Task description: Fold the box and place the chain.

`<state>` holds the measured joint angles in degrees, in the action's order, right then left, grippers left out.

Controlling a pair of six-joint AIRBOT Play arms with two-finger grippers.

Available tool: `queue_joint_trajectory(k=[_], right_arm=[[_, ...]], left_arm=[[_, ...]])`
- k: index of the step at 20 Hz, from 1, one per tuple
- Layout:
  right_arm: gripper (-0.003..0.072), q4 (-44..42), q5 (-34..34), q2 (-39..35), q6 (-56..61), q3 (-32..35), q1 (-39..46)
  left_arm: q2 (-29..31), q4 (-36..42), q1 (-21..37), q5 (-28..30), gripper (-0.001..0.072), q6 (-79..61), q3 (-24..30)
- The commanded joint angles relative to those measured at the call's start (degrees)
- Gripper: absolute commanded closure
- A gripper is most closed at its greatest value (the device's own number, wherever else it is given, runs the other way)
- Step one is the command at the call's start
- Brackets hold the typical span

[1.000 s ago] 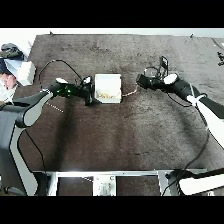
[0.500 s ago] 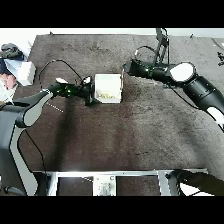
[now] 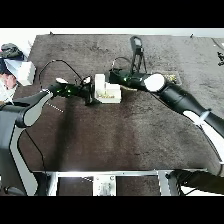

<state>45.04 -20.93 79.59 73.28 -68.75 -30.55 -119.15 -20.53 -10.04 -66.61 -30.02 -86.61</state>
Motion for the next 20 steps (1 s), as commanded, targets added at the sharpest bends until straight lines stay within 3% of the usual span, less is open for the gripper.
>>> queue_joint_trajectory(k=[1, 2, 7, 11, 15, 20], right_arm=[[0.0434, -0.04, 0.35, 4.81, 0.42, 0.09, 0.37], [0.0338, 0.46, 0.33, 5.14, 0.42, 0.15, 1.36], [0.0338, 6.69, -4.11, 2.19, 0.85, 0.72, 10.4], [0.0337, 12.79, -7.78, 1.03, 6.86, 5.6, 21.68], [0.0337, 13.11, -2.84, 3.15, 8.09, 11.69, 29.59], [0.0337, 6.16, 4.02, 10.93, 7.72, 9.88, 31.19]], left_arm=[[0.04, 0.0, -0.02, 0.0, 0.0293, -0.02, -0.04], [0.04, 0.0, -0.02, 0.0, 0.0294, -0.02, -0.04], [0.04, -0.02, -0.02, -0.02, 0.0294, -0.02, -0.04], [0.04, 0.0, -0.02, -0.02, 0.0293, -0.02, -0.04], [0.04, -0.02, -0.02, 0.0, 0.0294, -0.02, -0.04], [0.04, -0.02, -0.02, 0.0, 0.0294, -0.02, -0.04]])
